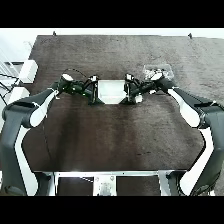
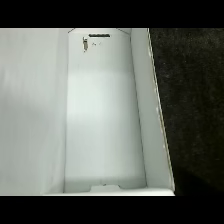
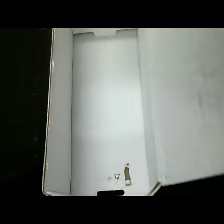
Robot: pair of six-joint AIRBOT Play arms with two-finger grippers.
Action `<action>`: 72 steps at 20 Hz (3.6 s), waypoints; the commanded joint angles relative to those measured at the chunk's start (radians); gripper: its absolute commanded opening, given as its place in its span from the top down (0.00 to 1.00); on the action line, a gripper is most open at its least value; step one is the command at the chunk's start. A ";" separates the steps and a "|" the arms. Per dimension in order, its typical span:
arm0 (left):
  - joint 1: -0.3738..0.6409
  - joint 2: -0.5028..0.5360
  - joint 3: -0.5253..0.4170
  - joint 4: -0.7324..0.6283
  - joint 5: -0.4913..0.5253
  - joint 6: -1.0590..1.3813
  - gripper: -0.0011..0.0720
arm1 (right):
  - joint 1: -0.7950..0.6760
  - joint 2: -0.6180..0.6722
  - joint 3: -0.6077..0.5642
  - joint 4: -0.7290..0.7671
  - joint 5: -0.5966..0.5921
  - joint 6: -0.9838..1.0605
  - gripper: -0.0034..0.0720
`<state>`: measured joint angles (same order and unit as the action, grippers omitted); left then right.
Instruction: Fold the box and place the chain.
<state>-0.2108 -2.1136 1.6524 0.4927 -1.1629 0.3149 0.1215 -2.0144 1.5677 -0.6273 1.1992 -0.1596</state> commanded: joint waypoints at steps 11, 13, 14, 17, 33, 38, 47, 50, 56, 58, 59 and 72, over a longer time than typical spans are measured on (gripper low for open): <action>0.000 -0.001 0.000 0.000 -0.008 -0.001 0.49 | -0.137 0.172 0.001 0.048 0.163 0.208 0.02; 0.000 -0.001 0.000 0.000 -0.008 -0.001 0.49 | -0.105 0.171 -0.001 0.083 0.231 0.209 0.74; 0.000 -0.001 0.000 0.000 -0.007 -0.001 0.49 | -0.084 0.170 -0.002 0.094 0.238 0.205 0.92; 0.000 -0.001 0.000 0.000 -0.007 -0.001 0.49 | -0.017 0.168 -0.006 0.122 0.142 0.205 0.93; 0.000 -0.001 0.000 0.000 -0.006 0.000 0.49 | 0.002 0.056 -0.006 0.118 -0.290 0.362 0.93; 0.000 -0.001 0.000 0.000 -0.006 -0.001 0.49 | 0.002 0.071 -0.005 0.120 -0.273 0.362 0.93; 0.000 -0.001 0.000 0.000 -0.006 -0.001 0.49 | -0.055 0.304 -0.006 -0.111 -0.048 0.362 0.38; 0.000 -0.001 0.000 0.000 -0.006 -0.001 0.49 | -0.053 0.295 -0.029 -0.247 -0.012 0.348 0.17; 0.000 -0.001 0.000 0.000 -0.006 -0.001 0.49 | -0.037 0.208 -0.087 -0.256 -0.049 0.233 0.17; 0.000 -0.001 0.000 0.000 -0.006 -0.001 0.49 | -0.022 0.184 -0.086 -0.256 -0.073 0.229 0.19; 0.000 -0.001 0.000 0.000 -0.006 -0.001 0.49 | -0.013 0.176 -0.086 -0.256 -0.086 0.229 0.19; 0.000 -0.001 0.000 0.000 -0.006 -0.001 0.49 | 0.064 0.168 -0.086 -0.245 -0.156 0.226 0.62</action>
<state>-0.2111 -2.1139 1.6527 0.4927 -1.1698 0.3141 0.1658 -1.8454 1.4815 -0.8761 1.0645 0.0673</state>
